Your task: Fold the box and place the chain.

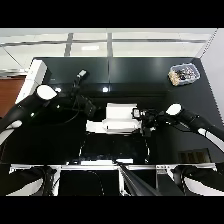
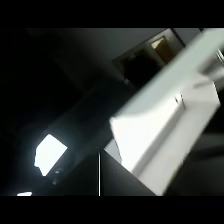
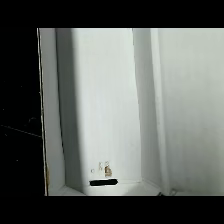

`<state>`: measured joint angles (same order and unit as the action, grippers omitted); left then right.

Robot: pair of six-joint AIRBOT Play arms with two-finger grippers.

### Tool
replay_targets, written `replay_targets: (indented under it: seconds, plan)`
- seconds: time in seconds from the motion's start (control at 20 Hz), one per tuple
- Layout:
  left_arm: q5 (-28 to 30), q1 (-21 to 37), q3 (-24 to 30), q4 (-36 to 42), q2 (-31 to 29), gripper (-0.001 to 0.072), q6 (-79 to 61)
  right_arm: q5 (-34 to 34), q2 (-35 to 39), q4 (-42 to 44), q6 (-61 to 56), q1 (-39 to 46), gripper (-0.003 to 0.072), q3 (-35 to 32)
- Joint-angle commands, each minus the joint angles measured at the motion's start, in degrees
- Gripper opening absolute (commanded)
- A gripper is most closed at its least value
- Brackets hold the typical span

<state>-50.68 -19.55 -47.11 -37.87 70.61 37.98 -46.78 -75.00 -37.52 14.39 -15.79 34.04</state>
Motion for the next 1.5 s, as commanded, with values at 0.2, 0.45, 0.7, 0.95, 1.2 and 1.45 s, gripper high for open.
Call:
replay_targets:
  seconds: [0.2, 0.45, 0.7, 0.95, 1.2, 1.45]
  plan:
    - [-0.5, -4.6, 7.9, -13.9, -3.8, 0.0712, -36.9, 0.1, 0.0, 0.0, 0.0, 0.0, 0.0107, 0.0]
    - [8.2, -10.4, 6.1, -13.5, 0.8, 0.0701, -39.1, 0.1, 0.0, 0.0, 0.0, 0.0, 0.0107, 0.0]
    - [8.2, -10.5, 5.9, -5.1, 3.9, 0.0451, -39.1, 0.1, 0.0, 0.0, 0.0, 0.0, 0.0107, 0.0]
    - [8.0, -10.5, 5.9, 1.3, 4.0, 0.0227, -39.1, 0.1, 0.0, 0.0, 0.0, 0.0, 0.0107, 0.0]
    - [5.9, -10.5, 5.9, 5.0, 6.0, 0.0227, -39.1, 0.1, 0.0, 0.0, 0.0, 0.0, 0.0107, 0.0]
    - [9.0, -12.7, 5.9, 8.6, 7.3, 0.0221, -39.1, 0.1, 0.0, 0.0, 0.0, 0.0, 0.0107, 0.0]
